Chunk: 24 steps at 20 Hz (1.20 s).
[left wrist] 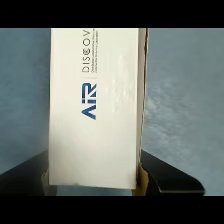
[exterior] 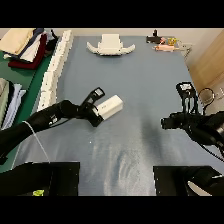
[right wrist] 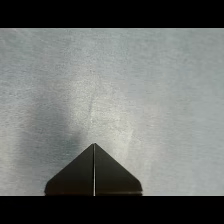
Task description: Fold the box.
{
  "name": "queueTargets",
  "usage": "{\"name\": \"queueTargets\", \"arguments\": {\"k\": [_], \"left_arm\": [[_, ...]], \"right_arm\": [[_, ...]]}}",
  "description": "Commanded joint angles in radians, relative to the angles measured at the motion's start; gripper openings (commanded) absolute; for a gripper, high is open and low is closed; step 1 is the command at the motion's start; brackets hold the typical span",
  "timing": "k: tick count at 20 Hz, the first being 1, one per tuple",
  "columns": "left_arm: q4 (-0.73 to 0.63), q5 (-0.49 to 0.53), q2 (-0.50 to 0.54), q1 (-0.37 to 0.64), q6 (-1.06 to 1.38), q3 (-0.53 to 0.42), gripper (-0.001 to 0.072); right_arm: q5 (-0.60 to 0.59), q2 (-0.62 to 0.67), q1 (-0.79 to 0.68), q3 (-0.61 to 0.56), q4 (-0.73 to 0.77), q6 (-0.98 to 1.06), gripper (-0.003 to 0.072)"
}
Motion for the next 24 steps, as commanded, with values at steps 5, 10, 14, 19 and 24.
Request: {"name": "queueTargets", "arguments": {"k": [5,10,14,19,24], "left_arm": [[0.258,-0.010,-0.099,0.332,-0.365,0.248,0.0349],[0.259,-0.051,-0.338,0.438,-0.389,0.493,0.0349],[0.276,-0.164,-0.552,0.484,-0.425,0.704,0.0349],[0.397,-0.192,-0.637,0.499,-0.528,0.808,0.0349],[0.396,-0.069,-0.638,0.500,-0.570,0.822,0.0349]], "right_arm": [[0.000,0.000,0.000,0.001,0.000,0.000,0.0003],[0.000,0.000,0.000,0.001,0.000,0.000,0.0003],[0.000,0.000,0.000,0.001,0.000,0.000,0.0003],[0.000,0.000,0.000,0.001,0.000,0.000,0.0003],[0.000,0.000,0.000,0.001,0.000,0.000,0.0003]]}}
